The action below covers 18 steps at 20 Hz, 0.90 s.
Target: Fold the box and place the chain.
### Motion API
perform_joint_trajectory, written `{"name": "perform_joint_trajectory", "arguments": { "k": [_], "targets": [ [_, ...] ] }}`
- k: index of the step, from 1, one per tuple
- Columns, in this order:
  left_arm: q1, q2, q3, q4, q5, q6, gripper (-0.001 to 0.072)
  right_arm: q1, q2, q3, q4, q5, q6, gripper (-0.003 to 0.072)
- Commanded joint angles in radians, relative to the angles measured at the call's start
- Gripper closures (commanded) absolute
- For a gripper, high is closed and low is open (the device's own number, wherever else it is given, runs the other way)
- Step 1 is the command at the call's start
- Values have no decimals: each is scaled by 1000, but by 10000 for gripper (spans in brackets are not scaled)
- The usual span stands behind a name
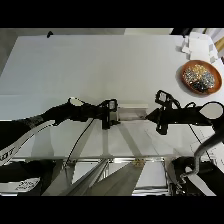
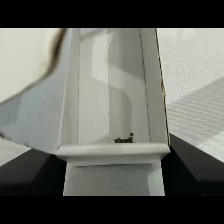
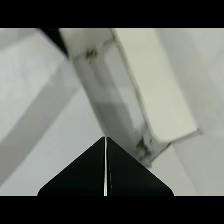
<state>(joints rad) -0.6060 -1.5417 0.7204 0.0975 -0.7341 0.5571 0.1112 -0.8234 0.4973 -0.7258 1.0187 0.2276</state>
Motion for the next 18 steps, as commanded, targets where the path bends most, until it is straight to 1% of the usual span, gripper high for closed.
{"name": "perform_joint_trajectory", "arguments": {
  "k": [1, 3, 6, 7, 10, 11, 16, 18],
  "targets": [
    [0, -1, 1, 0, 0, 0, 679, 0, -37, 1, 136, -149, 2, 672],
    [0, -1, 1, 0, 0, 0, 679, 0, -85, 1, 169, -235, 5, 672],
    [0, -1, 1, 0, 0, 0, 679, 0, -173, 1, 250, -316, 4, 672],
    [0, -1, 1, 0, 0, 0, 679, 0, -206, 1, 256, -340, 4, 672],
    [0, -1, 1, 0, 0, 0, 679, 0, -287, 1, 254, -352, 5, 672],
    [0, -1, 1, 0, 0, 0, 679, 0, -303, 1, 246, -352, 11, 672],
    [0, -1, 1, 0, -1, 0, 679, 0, -321, 1, 101, -357, 138, 672],
    [0, -1, 1, 0, -2, 0, 679, 0, -323, 1, 74, -353, 159, 672]
  ]
}}
